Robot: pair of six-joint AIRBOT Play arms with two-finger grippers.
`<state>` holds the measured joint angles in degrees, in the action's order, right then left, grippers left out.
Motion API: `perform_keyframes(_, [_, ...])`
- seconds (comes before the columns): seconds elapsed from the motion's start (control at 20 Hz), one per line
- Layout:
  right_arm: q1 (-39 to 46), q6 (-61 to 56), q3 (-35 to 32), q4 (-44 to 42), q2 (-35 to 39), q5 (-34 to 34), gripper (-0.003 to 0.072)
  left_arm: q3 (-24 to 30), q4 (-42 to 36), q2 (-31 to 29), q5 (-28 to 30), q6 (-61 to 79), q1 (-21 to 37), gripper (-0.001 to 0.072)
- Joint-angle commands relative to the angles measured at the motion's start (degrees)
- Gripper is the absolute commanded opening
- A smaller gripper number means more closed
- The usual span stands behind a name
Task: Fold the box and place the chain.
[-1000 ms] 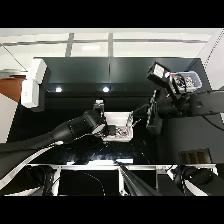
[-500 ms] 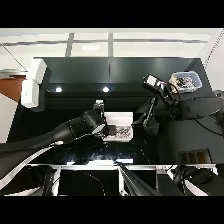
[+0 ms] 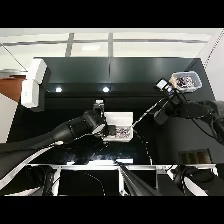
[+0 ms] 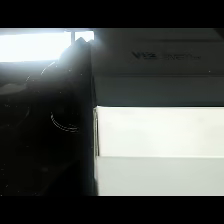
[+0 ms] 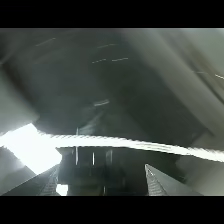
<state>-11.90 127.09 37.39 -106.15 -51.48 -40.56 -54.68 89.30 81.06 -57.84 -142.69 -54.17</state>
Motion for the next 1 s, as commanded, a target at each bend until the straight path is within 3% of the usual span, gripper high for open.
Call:
perform_keyframes(0.0, [5.5, -25.7, -4.0, 7.1, -0.3, 17.4, 0.0611, 0.0, 0.0, 0.0, 0.4, 0.0, 0.0, 0.0032])
perform_keyframes(0.15, [12.3, -43.9, -4.0, 18.8, -2.2, 16.8, 0.0611, 0.0, 0.2, 0.0, 0.7, 0.0, 0.1, 0.0032])
perform_keyframes(0.25, [16.2, -52.3, -4.0, 22.3, -4.3, 16.0, 0.0611, 0.0, 0.2, 0.0, 0.7, 0.0, 0.1, 0.0032])
perform_keyframes(0.55, [16.8, -55.1, 1.9, 18.8, -15.3, 16.1, 0.0611, 0.0, 0.2, 0.0, 0.7, 0.2, 0.1, 0.0032])
perform_keyframes(0.65, [16.5, -55.1, 6.1, 14.2, -19.1, 14.2, 0.0611, 0.0, 0.3, 0.0, 0.7, 0.2, 0.1, 0.0032])
perform_keyframes(0.9, [14.4, -57.9, 14.9, 13.3, -28.2, 8.4, 0.0609, 0.0, 0.3, 0.0, 1.2, 0.2, 0.1, 0.0032])
perform_keyframes(0.95, [13.9, -58.9, 16.2, 13.1, -29.5, 8.1, 0.0566, 0.0, 0.2, 0.0, 1.2, 0.2, 0.1, 0.0032])
